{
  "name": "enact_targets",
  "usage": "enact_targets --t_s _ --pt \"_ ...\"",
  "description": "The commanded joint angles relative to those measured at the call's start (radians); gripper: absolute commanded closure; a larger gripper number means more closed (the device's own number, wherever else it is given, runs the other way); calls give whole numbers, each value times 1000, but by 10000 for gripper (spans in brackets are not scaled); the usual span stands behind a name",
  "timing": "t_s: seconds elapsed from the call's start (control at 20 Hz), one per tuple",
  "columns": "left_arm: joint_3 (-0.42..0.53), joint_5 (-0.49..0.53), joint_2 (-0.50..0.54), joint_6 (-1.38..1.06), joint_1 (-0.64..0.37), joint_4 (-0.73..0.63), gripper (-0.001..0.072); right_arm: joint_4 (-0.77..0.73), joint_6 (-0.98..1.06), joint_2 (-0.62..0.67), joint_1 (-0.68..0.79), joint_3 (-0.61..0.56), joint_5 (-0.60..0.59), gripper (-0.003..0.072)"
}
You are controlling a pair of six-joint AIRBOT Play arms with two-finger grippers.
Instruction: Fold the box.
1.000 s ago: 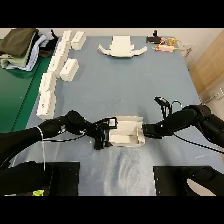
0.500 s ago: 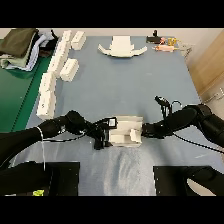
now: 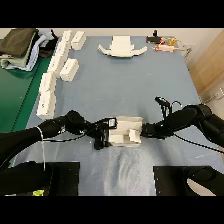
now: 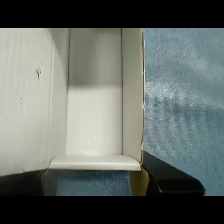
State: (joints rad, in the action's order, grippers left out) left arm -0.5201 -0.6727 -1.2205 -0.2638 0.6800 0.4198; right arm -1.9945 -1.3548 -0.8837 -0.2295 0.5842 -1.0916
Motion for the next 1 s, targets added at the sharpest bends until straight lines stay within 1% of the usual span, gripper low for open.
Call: enact_targets --t_s 0.0,0.25,0.6,0.75,0.8,0.85,0.95 --pt "0 0 0 0 0 -1 247 -6 1 0 -1 1 7 209" --pt "0 0 0 0 0 -1 247 -21 0 0 -1 33 -8 209" --pt "0 0 0 0 0 -1 247 -10 1 -2 -6 35 -32 210" --pt "0 0 0 0 0 -1 247 -4 13 -3 -52 35 -34 213" --pt "0 0 0 0 0 -1 247 7 24 -6 -75 35 -32 227" --pt "0 0 0 0 0 -1 247 24 43 -18 -101 36 -31 241" --pt "0 0 0 0 0 -1 247 66 93 -52 -153 40 -30 241"
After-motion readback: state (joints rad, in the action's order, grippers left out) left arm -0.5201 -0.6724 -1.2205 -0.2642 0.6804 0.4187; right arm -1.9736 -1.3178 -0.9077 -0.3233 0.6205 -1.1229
